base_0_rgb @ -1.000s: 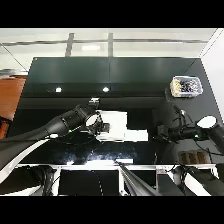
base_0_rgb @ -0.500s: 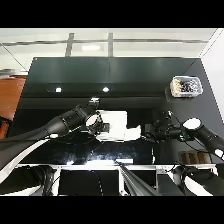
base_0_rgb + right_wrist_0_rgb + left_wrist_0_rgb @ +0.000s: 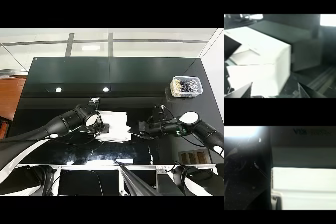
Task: Fold the box and place the chain.
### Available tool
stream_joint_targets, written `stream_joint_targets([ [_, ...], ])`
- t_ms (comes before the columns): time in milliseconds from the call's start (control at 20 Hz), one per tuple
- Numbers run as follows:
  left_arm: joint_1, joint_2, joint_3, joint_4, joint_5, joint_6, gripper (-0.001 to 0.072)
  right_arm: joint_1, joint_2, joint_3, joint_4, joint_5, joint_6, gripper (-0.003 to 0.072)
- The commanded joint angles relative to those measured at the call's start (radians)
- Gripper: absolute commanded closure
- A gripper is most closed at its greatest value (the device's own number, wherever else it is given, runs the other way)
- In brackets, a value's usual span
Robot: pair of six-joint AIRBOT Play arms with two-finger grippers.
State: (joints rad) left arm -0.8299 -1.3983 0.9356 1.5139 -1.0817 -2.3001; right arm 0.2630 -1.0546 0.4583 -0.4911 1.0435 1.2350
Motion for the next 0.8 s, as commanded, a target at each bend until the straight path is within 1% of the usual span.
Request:
stream_joint_targets([
  [0,0.001,0.0,0.0,0.0,-0.005,0.0,0.0679,0.084,-0.001,0.035,0.019,-0.06,0.039,0.0051],
  [50,0.001,0.0,0.0,0.0,-0.005,0.0,0.0679,0.103,-0.001,0.042,0.018,-0.069,0.045,0.0146],
  [100,0.001,0.0,0.0,0.0,-0.005,0.0,0.0679,0.124,-0.001,0.048,0.018,-0.078,0.053,0.0151],
  [150,0.001,0.0,0.0,0.0,-0.005,0.0,0.0679,0.139,-0.001,0.054,0.017,-0.088,0.061,0.0216],
  [200,0.001,0.0,0.0,0.0,-0.005,0.0,0.0679,0.151,-0.001,0.059,0.012,-0.103,0.077,0.0216],
  [250,0.001,0.0,0.0,0.0,-0.005,0.0,0.0679,0.158,-0.001,0.063,0.0,-0.114,0.09,0.0264],
  [600,0.001,0.0,0.0,0.0,-0.005,0.0,0.0679,0.159,-0.001,0.066,-0.08,-0.133,0.144,0.0265],
  [750,0.001,0.0,0.0,0.0,-0.005,0.0,0.0679,0.176,-0.001,0.078,-0.148,-0.164,0.2,0.0265],
])
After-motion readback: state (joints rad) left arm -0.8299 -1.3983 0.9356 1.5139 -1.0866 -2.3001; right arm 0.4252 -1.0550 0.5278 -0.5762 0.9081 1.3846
